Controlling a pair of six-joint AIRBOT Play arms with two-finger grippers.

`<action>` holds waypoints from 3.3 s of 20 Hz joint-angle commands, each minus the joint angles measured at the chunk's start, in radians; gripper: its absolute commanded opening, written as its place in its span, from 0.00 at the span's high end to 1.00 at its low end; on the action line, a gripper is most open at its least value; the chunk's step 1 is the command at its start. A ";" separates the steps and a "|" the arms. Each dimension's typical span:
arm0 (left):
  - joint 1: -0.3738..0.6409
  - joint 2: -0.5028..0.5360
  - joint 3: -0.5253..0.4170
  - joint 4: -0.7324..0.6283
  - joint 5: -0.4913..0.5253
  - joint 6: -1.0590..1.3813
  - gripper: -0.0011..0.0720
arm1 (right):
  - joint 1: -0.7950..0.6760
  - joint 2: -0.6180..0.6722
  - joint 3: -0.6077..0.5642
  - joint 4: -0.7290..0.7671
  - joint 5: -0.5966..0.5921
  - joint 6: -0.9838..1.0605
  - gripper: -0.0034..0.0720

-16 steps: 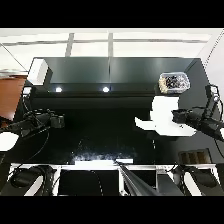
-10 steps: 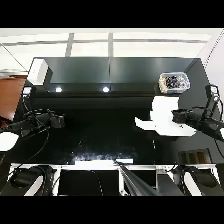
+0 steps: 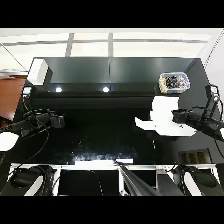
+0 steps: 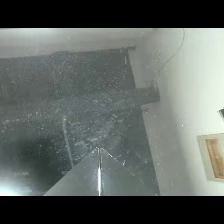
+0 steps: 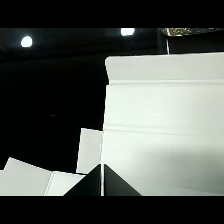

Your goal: Fold the box and place the chain.

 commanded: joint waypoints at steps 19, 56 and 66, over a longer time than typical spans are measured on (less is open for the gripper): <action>-0.010 -0.011 -0.003 -0.033 0.127 0.004 0.02 | -0.319 -0.202 0.307 -0.565 0.137 0.344 0.01; -0.035 -0.090 -0.002 -0.164 0.014 0.003 0.06 | -0.076 -0.614 0.371 0.209 0.420 -0.165 0.93; 0.056 -0.677 0.142 -0.747 -0.224 0.502 0.05 | 0.277 -0.314 0.034 0.296 0.123 -0.160 0.93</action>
